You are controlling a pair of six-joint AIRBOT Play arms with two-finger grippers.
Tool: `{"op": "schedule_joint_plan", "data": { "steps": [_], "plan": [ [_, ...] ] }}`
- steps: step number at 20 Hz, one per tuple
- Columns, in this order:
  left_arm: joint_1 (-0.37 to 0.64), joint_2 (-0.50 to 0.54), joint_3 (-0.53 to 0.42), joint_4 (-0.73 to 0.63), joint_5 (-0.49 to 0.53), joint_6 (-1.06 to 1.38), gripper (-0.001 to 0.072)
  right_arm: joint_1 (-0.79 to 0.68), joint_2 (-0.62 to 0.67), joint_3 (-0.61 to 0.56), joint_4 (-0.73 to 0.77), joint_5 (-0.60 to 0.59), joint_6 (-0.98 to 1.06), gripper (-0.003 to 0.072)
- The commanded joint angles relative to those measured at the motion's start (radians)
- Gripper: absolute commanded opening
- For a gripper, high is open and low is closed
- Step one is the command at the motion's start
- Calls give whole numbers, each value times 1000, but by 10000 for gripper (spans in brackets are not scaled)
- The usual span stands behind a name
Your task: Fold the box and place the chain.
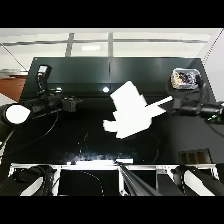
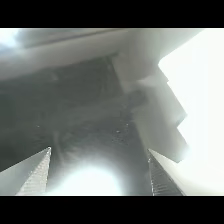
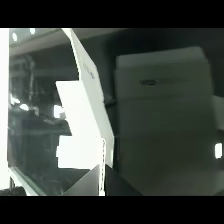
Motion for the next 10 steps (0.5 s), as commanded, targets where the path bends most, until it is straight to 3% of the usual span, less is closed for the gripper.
{"op": "schedule_joint_plan", "data": {
  "steps": [1,5,8,10],
  "plan": [
    [2,-83,0,-120,-64,0,707,190,111,-143,40,-217,7,35],
    [92,-237,0,-334,-257,47,707,285,111,-177,-21,-316,8,35],
    [186,-375,-22,-627,-422,340,707,288,111,-177,-23,-306,8,35],
    [194,-463,-22,-692,-437,446,707,288,111,-177,-23,-306,8,35]
  ]
}}
